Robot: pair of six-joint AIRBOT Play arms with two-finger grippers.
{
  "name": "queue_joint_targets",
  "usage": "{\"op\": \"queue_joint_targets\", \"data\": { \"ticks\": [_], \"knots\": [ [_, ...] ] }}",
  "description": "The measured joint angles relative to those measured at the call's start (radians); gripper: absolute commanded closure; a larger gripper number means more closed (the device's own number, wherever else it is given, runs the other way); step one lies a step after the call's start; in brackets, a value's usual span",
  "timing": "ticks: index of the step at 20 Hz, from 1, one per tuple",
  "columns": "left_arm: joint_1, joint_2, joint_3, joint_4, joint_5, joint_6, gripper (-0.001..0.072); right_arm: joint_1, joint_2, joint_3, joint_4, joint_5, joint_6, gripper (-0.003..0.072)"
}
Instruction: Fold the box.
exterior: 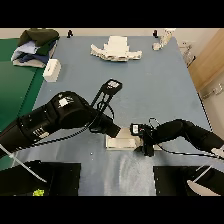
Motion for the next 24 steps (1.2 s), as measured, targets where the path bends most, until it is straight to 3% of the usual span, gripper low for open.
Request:
{"op": "queue_joint_targets", "data": {
  "ticks": [5, 6, 7, 8, 16, 20, 24],
  "knots": [
    [0.176, 0.115, -0.196, -0.135, 0.084, 0.454, 0.0694, 0.000, 0.000, 0.000, 0.000, 0.000, 0.000, 0.0178],
    [0.216, 0.134, -0.237, -0.186, 0.089, 0.581, 0.0523, 0.000, 0.000, 0.000, 0.000, 0.000, 0.000, 0.0179],
    [0.256, 0.150, -0.279, -0.249, 0.094, 0.726, 0.0070, 0.000, 0.000, 0.000, 0.000, 0.000, 0.000, 0.0178],
    [0.294, 0.161, -0.319, -0.318, 0.099, 0.866, -0.0006, 0.000, 0.000, 0.000, 0.000, 0.000, 0.000, 0.0178],
    [0.417, 0.145, -0.556, -0.639, 0.220, 1.564, -0.0007, 0.000, 0.000, 0.000, 0.000, 0.000, 0.000, 0.0178],
    [0.424, 0.078, -0.600, -0.803, 0.298, 1.791, -0.0007, 0.000, 0.000, 0.000, 0.000, 0.000, 0.000, 0.0178],
    [0.418, 0.017, -0.612, -0.879, 0.361, 1.905, -0.0007, 0.000, 0.000, 0.000, 0.000, 0.000, 0.000, 0.0179]
  ]
}}
